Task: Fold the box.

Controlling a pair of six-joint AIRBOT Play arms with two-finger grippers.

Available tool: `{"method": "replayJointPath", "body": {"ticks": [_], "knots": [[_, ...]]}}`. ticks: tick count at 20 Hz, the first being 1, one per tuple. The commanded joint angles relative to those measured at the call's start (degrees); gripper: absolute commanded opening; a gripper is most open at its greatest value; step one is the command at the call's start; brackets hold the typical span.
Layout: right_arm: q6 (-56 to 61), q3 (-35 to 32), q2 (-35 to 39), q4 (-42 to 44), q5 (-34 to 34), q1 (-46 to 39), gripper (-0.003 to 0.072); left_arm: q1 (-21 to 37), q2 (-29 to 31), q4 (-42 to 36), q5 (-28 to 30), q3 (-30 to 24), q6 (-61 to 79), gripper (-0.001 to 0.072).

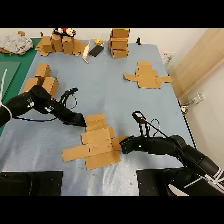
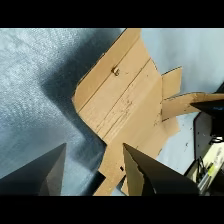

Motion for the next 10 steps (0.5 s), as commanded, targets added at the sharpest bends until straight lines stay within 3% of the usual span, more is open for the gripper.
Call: {"method": "replayJointPath", "body": {"ticks": [1, 7, 10], "knots": [[0.3, -0.5, -1.0, 0.7, 6.2, 3.4, 0.0003, 0.2, -2.2, -0.9, -1.2, -0.1, 0.9, 0.0546], [0.9, -0.6, -1.2, 0.8, 7.1, 4.8, 0.0003, 0.2, -5.7, -10.3, -1.1, -0.1, 8.6, 0.0546], [1.3, -0.6, -1.2, 0.8, 7.0, 4.8, 0.0003, 0.2, -8.2, -10.4, -1.5, -0.1, 9.5, 0.0545]]}}
